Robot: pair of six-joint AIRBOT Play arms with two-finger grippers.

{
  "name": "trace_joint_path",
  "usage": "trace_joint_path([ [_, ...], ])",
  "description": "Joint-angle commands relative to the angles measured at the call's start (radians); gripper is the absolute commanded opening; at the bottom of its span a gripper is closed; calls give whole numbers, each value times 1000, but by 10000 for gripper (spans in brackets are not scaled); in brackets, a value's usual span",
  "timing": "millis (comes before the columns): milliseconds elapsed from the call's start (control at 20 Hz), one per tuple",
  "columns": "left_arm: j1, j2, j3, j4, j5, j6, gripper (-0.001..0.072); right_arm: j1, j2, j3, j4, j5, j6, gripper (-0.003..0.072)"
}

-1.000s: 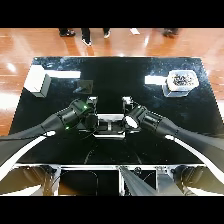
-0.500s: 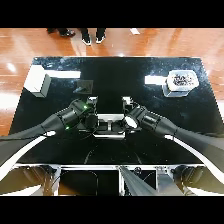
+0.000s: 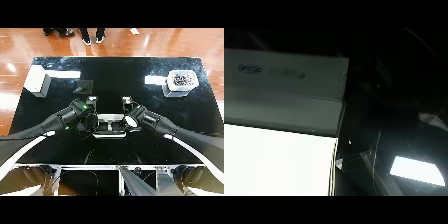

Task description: Fold the box and place the chain.

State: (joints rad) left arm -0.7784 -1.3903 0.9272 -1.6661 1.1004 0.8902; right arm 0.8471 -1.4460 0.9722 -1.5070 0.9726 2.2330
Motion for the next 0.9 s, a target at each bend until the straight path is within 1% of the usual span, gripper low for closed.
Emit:
trace_joint_path([
  [0, -1, -1, 0, 4, -4, 4, 23, 0, -1, 1, 29, -15, -35, 33],
  [350, -1, -1, 0, 2, -1, 4, 23, 0, -1, 4, 40, -11, -39, 36],
  [400, -1, -1, 0, 0, -1, 4, 23, 1, -1, 9, 40, -8, -39, 175],
  [450, -1, -1, 0, 0, -1, 4, 23, 1, -1, 16, 40, -8, -39, 366],
  [800, -1, -1, 0, -1, -1, 4, 23, 0, -1, 36, 36, 4, -46, 365],
  [850, -1, -1, 0, -1, -1, 3, 23, 1, -1, 36, 31, 14, -56, 177],
])
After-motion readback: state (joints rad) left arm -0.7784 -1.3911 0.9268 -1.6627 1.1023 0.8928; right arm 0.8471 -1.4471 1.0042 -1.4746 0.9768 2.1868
